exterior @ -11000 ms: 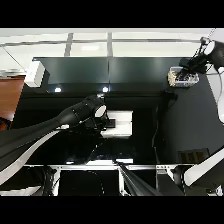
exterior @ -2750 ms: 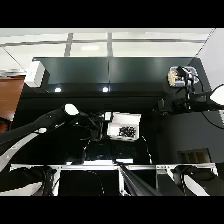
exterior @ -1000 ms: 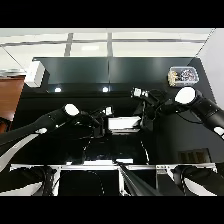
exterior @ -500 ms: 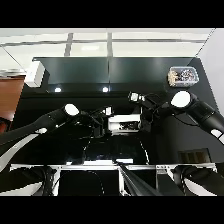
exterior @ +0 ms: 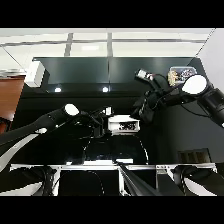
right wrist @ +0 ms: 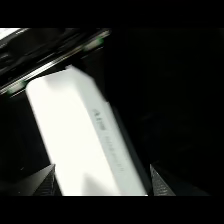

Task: Fold the box and place the chain.

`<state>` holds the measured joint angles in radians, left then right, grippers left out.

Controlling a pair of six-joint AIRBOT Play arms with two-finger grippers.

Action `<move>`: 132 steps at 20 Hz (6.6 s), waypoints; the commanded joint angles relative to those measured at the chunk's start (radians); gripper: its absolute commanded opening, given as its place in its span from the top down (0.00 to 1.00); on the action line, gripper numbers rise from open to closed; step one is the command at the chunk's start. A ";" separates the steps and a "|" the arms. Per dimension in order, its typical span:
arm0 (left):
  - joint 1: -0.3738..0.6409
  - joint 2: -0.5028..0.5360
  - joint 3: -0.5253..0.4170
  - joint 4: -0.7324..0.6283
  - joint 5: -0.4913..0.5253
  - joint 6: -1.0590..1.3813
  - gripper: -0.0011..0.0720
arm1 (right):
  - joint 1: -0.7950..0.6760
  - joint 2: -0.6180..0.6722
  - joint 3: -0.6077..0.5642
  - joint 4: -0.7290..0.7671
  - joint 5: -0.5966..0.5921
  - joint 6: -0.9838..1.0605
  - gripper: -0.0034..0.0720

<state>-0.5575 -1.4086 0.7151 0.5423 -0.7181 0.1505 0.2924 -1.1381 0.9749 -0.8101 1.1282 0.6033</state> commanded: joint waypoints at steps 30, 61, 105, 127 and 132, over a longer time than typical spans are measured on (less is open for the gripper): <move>0.000 0.000 0.000 0.000 0.001 0.001 0.44 | 0.059 -0.091 -0.117 -0.034 -0.013 -0.257 0.61; 0.000 0.000 0.000 0.000 0.000 0.000 0.44 | 0.057 -0.068 -0.124 -0.078 -0.016 -0.123 0.49; 0.006 0.154 0.039 0.214 -0.064 -0.269 0.01 | -0.474 0.209 -0.142 0.102 0.438 0.428 0.94; -0.174 -0.108 0.385 0.209 -0.090 -0.526 0.04 | -0.480 0.246 -0.280 0.034 0.209 0.386 0.94; -0.174 -0.127 0.385 0.209 -0.099 -0.525 0.04 | -0.480 0.246 -0.280 0.034 0.202 0.384 0.94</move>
<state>-0.7307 -1.5246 1.0985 0.7513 -0.8104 -0.3733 -0.1871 -0.8928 0.6949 -0.7753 1.3361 0.9882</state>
